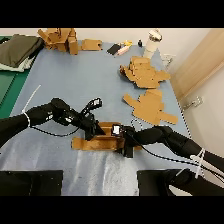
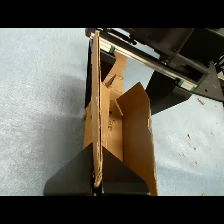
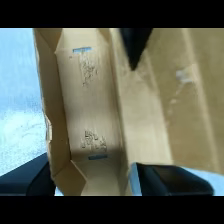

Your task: Fold the box.

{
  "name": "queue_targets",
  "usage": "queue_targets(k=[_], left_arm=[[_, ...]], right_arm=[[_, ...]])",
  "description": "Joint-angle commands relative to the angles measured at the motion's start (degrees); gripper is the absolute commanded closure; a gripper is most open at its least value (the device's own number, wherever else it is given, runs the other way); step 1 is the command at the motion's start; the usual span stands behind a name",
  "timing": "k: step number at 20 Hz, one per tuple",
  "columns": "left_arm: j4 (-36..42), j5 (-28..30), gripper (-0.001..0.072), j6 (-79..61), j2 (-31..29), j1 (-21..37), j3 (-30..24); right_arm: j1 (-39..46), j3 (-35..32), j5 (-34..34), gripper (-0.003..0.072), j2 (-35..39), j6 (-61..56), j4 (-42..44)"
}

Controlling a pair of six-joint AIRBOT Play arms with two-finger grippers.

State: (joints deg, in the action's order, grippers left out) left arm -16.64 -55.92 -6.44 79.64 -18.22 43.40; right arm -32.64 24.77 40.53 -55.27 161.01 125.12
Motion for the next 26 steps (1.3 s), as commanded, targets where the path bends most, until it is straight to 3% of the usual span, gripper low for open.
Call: queue_targets(k=[1, 6, 8, 11, 13, 26], left_arm=[[-0.1, -0.2, 0.0697, 0.0, 0.0, 0.0, 0.0], [-0.1, -0.2, 0.0697, 0.0, 0.0, 0.0, 0.0], [-0.1, -0.2, 0.0697, 0.0, 0.0, 0.0, 0.0], [-0.1, -0.2, 0.0697, 0.0, 0.0, 0.0, 0.0], [-0.1, -0.2, 0.0697, 0.0, 0.0, 0.0, 0.0], [-0.1, -0.2, 0.0697, 0.0, 0.0, 0.0, 0.0]], right_arm=[[0.0, 0.0, -0.3, -0.0025, -2.3, 0.0, 0.2], [0.0, 0.0, -0.2, 0.0005, -3.2, 0.0, 0.5], [0.0, 0.0, -0.1, 0.0123, -3.2, 0.0, 0.5], [0.0, 0.0, -0.2, 0.0133, -3.2, 0.0, 0.4], [0.0, 0.0, -0.1, 0.0207, -3.3, 0.0, 0.4], [0.0, 0.0, 0.9, 0.0207, -3.3, 0.0, 0.4]])
